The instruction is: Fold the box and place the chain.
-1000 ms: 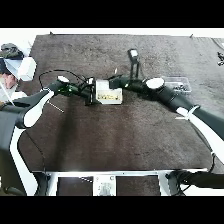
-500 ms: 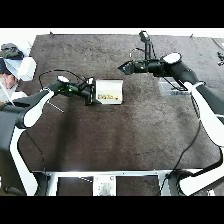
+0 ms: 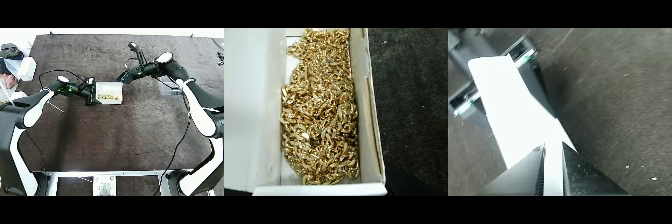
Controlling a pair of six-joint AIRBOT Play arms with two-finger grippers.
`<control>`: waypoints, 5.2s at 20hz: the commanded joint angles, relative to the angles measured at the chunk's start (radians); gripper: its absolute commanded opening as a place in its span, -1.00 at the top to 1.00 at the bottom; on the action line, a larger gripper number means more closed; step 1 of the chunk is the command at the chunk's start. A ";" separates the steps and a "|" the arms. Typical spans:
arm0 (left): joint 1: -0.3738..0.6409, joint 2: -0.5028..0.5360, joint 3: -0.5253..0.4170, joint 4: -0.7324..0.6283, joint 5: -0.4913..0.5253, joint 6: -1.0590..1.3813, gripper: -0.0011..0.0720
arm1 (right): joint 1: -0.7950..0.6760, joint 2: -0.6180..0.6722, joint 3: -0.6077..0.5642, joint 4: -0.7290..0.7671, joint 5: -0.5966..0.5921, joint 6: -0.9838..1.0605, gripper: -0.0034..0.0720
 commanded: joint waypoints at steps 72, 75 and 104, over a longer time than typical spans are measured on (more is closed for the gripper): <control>0.000 0.000 0.000 0.000 0.000 0.000 0.02 | 0.168 -0.019 0.038 -0.315 0.024 -0.294 0.32; 0.000 0.000 0.000 0.000 0.000 0.000 0.02 | 0.169 -0.019 0.038 -0.314 -0.002 -0.294 0.32; 0.000 0.000 0.000 0.000 0.000 0.000 0.02 | 0.078 -0.035 0.032 -0.044 0.150 -0.283 0.20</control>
